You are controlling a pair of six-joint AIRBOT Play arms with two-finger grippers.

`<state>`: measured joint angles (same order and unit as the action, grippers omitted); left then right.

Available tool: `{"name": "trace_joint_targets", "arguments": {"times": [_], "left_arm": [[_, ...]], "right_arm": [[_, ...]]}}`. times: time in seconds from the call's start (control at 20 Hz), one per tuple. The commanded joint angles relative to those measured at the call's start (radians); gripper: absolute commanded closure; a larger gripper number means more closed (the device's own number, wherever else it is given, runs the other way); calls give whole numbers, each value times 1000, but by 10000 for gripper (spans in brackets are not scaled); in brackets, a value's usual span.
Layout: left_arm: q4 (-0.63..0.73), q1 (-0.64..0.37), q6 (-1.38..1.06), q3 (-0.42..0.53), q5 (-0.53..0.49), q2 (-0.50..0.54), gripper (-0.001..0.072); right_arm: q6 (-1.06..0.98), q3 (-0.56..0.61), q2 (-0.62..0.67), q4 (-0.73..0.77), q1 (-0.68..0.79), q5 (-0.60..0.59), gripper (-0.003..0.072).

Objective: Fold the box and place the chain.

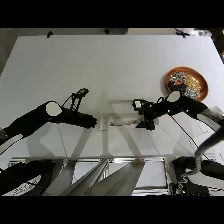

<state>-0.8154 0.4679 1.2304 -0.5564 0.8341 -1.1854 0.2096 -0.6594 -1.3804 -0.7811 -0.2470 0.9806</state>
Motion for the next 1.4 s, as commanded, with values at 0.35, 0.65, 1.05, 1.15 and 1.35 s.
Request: {"name": "trace_joint_targets", "arguments": {"times": [0.35, 0.65, 1.05, 1.15, 1.35], "left_arm": [[2, 8, 8, -1, -55, -95, 709], [81, 34, -46, -1, -76, -96, 708], [107, 41, -58, -1, -59, -71, 708], [120, 39, -62, -1, -60, -49, 708], [169, 47, -96, -1, -60, -38, 702]], "right_arm": [[1, -1, 1, 0, 0, -1, 353], [1, -1, 1, 0, 0, -1, 353], [1, -1, 1, 0, 0, -1, 353], [1, -1, 1, 0, 0, -1, 353], [1, -1, 1, 0, 0, -1, 353]]}}
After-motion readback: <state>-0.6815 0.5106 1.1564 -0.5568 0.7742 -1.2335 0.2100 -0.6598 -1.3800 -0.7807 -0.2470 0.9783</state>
